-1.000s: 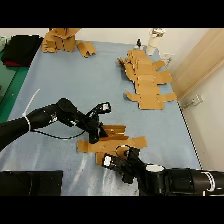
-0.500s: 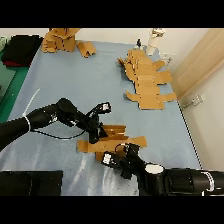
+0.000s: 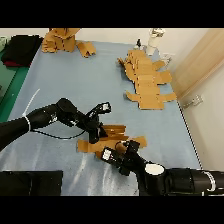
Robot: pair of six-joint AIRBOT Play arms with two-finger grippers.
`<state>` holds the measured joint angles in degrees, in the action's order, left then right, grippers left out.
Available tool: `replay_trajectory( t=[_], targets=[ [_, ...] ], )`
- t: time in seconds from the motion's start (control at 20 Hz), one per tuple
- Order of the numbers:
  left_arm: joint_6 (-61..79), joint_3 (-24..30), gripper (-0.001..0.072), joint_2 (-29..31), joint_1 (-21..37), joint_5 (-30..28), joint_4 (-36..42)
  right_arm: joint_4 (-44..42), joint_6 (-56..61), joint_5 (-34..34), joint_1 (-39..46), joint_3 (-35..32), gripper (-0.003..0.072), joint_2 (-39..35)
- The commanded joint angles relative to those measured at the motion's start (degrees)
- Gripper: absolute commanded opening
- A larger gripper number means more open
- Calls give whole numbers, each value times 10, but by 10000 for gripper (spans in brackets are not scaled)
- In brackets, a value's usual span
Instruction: Fold the box.
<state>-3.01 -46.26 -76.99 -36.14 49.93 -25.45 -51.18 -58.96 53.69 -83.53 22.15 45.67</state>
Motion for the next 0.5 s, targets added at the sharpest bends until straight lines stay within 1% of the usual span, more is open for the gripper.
replay_trajectory(
  t=[0.0, 0.15, 0.3, 0.45],
  targets=[
    [0, 0, 13, 0, 0, 0, 0, 37, -12, 7, 0, 1, 714, -2],
    [0, 0, 13, 0, 0, 0, 0, 51, -12, 15, 0, 0, 714, -22],
    [0, 0, 13, 0, 0, 0, 0, 68, -12, 33, 0, -5, 714, -63],
    [0, 0, 13, 0, 0, 0, 0, 68, -22, 24, 10, -27, 713, -104]
  ],
)
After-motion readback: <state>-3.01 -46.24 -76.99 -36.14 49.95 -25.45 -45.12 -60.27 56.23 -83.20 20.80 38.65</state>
